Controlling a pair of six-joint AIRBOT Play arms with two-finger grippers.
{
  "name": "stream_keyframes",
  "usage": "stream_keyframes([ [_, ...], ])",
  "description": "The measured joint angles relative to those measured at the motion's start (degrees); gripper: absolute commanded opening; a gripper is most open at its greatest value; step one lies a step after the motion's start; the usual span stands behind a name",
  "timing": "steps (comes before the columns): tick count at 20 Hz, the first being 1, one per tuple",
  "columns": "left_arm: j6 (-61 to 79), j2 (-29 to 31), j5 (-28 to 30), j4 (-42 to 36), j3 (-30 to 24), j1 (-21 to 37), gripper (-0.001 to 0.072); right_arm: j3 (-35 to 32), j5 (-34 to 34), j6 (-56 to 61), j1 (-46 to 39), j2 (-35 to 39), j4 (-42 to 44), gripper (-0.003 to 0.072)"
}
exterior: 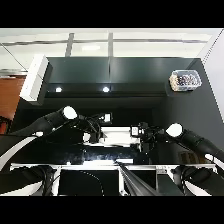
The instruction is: Fold the box and place the chain.
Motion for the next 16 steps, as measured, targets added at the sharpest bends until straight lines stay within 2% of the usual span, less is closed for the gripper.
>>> stream_keyframes([
  [1, -0.22, 1.03, -0.04, 0.28, 0.0, 0.0, 0.0427, 0.0, 0.0, 0.0, 0.0, 0.0, 0.0, 0.0472],
  [2, -0.98, 2.14, -0.09, 1.01, 0.0, 0.0, 0.0427, 0.0, 0.0, 0.0, -0.02, 0.0, -0.02, 0.034],
  [5, -7.08, 6.73, -0.59, 7.23, 0.0, 0.0, 0.0443, 0.02, -0.02, 0.0, -0.02, 0.0, -0.07, 0.0335],
  [6, -9.86, 8.46, -0.98, 10.03, 0.0, 0.0, 0.0566, 0.0, 0.0, 0.0, -0.02, 0.0, -0.07, 0.0334],
  [7, -13.0, 10.47, -1.92, 13.14, 0.0, 0.0, 0.0589, 0.0, 0.0, 0.02, -0.02, 0.0, -0.09, 0.0335],
  [9, -19.3, 14.6, -3.85, 18.1, 0.0, 0.44, 0.0589, 0.0, 0.0, 0.07, -0.02, 0.0, -0.13, 0.0334],
  [10, -22.53, 16.63, -4.57, 19.8, 0.0, 0.94, 0.0544, 0.02, -0.02, 0.07, -0.02, 0.0, -0.15, 0.0334],
  [11, -26.47, 18.84, -5.79, 21.24, 0.0, 1.64, 0.0322, 0.02, -0.02, 0.09, -0.02, 0.0, -0.15, 0.0334],
  [12, -30.51, 20.79, -7.1, 22.18, 0.0, 2.36, 0.0016, 0.0, -0.02, 0.09, -0.02, 0.0, -0.17, 0.0334],
  [16, -46.23, 25.68, -15.67, 22.14, -0.13, 4.55, 0.0026, 0.02, -0.02, 0.11, -0.02, 0.0, -0.17, 0.0334],
])
